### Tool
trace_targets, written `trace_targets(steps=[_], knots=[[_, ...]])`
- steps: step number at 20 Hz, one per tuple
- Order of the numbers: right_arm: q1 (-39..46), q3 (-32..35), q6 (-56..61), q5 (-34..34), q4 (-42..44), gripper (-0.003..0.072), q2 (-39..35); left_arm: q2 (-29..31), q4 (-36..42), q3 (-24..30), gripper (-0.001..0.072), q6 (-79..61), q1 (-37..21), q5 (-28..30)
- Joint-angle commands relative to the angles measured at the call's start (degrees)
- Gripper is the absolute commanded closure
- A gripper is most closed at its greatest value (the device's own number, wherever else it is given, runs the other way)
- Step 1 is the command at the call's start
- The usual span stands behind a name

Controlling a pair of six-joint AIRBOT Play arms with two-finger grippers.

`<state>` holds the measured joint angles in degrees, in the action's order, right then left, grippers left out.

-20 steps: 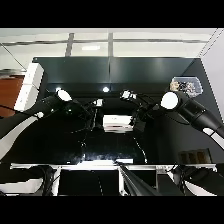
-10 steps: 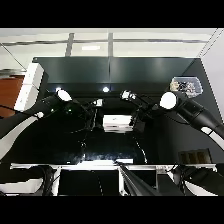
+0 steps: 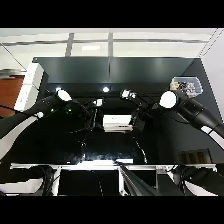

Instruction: Fold the box and place the chain.

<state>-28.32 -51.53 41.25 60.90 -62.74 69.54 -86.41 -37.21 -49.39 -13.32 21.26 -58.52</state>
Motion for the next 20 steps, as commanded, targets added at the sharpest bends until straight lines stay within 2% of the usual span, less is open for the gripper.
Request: trace_targets(steps=[1, 6, 7, 8, 10, 11, 12, 14, 15, 20], knots=[[0.0, -0.9, 0.5, 0.1, 0.1, 0.0418, -0.1, 0.0, 0.0, 0.0, 0.0210, -0.2, 0.0, 0.0], [0.0, -1.0, 0.5, 0.7, 0.2, 0.0413, -0.1, 0.0, 0.0, 0.0, 0.0210, -0.2, 0.0, 0.0], [0.0, -1.0, 0.5, 0.7, 0.3, 0.0240, -0.1, 0.0, 0.0, 0.0, 0.0210, -0.2, 0.0, 0.0], [0.0, -1.0, 0.5, 0.5, 0.3, 0.0215, -0.1, 0.0, 0.0, 0.0, 0.0210, -0.2, 0.0, 0.0], [0.0, -1.0, 0.5, 0.5, 0.1, 0.0295, -0.1, 0.0, 0.0, 0.0, 0.0210, -0.2, 0.0, 0.0], [0.0, -1.0, 0.5, 0.5, 0.1, 0.0295, -0.1, 0.0, 0.0, 0.0, 0.0210, -0.2, 0.0, 0.0], [0.0, -1.0, 0.5, 0.4, 0.1, 0.0366, -0.1, 0.0, 0.0, 0.0, 0.0210, -0.2, 0.0, 0.0], [0.0, -1.0, 0.3, -0.2, 0.1, 0.0386, -0.1, 0.0, 0.0, 0.0, 0.0210, -0.2, 0.0, 0.0], [0.0, -1.0, 0.3, -0.2, 0.0, 0.0459, -0.1, 0.0, 0.0, 0.0, 0.0210, -0.2, 0.0, 0.0], [-0.4, -0.8, 0.3, -0.3, -0.5, 0.0458, 0.0, 0.0, 0.0, 0.0, 0.0210, -0.2, 0.0, 0.0]])
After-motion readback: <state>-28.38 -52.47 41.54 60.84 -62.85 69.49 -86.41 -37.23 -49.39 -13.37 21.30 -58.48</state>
